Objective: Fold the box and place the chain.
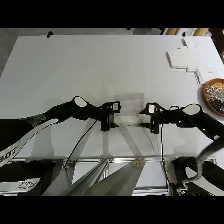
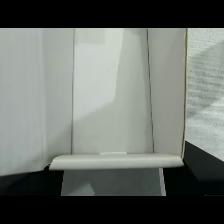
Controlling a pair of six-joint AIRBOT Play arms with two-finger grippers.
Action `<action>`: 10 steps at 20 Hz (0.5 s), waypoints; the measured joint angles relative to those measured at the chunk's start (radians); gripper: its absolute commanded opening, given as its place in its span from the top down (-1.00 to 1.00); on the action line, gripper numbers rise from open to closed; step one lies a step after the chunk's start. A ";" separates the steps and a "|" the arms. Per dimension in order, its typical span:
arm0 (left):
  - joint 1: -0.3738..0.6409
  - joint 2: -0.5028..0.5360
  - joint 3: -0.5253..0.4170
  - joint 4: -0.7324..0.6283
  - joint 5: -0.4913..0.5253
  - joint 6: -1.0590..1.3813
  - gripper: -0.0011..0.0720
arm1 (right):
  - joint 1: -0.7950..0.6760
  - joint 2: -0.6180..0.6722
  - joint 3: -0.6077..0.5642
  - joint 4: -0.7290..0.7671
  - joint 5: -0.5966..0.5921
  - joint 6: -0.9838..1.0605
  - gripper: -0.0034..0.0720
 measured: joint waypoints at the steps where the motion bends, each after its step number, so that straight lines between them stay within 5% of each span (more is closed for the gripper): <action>1: 0.000 0.000 0.000 0.000 0.000 0.000 0.18 | 0.000 0.014 -0.002 -0.017 -0.004 0.032 0.29; 2: 0.000 0.000 0.000 0.000 0.000 0.000 0.18 | 0.000 0.036 -0.004 -0.049 -0.015 0.076 0.54; 5: 0.000 0.000 0.000 -0.001 0.000 -0.001 0.18 | 0.000 0.130 -0.004 -0.150 -0.013 0.267 0.68; 6: 0.000 0.000 0.000 -0.001 0.000 -0.001 0.18 | -0.001 0.164 -0.004 -0.182 -0.013 0.355 0.86; 10: 0.000 0.000 0.000 0.000 -0.001 -0.001 0.18 | -0.077 0.249 0.003 -0.260 -0.035 0.749 0.86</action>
